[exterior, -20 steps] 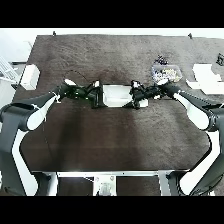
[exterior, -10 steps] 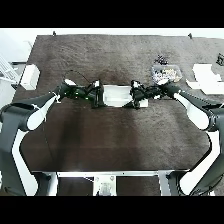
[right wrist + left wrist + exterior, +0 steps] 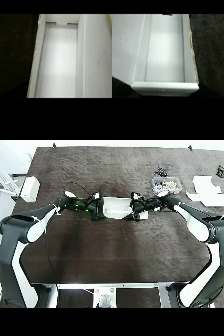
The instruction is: Fold the box and place the chain.
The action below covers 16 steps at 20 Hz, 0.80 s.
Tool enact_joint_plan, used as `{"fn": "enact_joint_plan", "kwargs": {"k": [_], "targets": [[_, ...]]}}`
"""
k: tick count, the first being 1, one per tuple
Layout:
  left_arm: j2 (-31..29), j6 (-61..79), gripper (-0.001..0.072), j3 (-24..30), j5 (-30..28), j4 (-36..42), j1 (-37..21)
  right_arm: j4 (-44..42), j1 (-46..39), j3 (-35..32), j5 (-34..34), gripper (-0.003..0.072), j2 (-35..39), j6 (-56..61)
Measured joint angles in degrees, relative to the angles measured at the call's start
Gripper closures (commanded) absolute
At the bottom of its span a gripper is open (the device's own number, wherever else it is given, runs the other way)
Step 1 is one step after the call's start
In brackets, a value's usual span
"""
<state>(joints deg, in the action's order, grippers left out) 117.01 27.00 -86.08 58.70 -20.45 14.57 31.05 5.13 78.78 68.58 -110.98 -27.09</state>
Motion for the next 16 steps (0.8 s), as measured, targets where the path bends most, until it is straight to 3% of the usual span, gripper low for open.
{"fn": "enact_joint_plan", "kwargs": {"k": [13,15,16], "targets": [[0.00,-0.02,0.0239,0.00,-0.13,0.00,0.00,0.00,0.09,-0.02,0.02,0.0099,0.00,0.04],[0.00,0.02,0.0239,0.00,-0.15,0.00,0.00,-0.04,0.09,0.02,0.46,-0.0034,0.02,0.76],[0.00,0.02,0.0239,0.00,-0.26,0.00,0.00,0.02,-0.02,0.04,0.87,-0.0034,0.07,0.98]]}}
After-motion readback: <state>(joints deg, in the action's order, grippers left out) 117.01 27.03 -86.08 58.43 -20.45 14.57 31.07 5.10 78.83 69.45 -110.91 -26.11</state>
